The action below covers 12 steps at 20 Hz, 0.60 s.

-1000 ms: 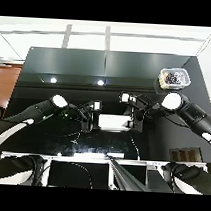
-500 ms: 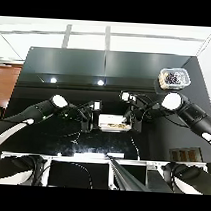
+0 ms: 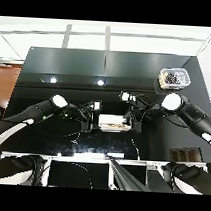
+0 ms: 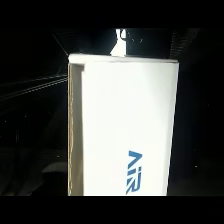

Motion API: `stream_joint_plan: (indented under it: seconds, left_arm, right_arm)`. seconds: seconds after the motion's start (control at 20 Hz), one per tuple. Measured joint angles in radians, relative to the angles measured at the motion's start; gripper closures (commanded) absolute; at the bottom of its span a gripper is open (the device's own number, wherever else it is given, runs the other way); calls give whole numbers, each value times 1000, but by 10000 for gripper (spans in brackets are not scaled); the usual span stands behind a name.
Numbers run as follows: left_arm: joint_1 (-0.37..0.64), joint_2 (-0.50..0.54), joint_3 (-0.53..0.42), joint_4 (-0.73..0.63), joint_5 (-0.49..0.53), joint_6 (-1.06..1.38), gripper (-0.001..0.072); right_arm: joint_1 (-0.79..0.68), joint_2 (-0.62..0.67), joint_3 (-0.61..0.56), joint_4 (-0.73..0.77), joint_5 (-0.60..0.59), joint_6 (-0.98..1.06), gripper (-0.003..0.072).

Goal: Fold the box and place the chain.

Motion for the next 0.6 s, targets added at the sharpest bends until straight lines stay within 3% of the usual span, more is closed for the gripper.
stream_joint_plan:
  seconds: [0.05, 0.6]
  left_arm:
    - [0, 0, 0, 0, 0, 0, 198]
    - [0, 0, 0, 0, 0, 0, 197]
  right_arm:
    - [1, 0, -2, 0, 1, 0, 362]
    - [2, 0, -21, -2, -9, 1, 360]
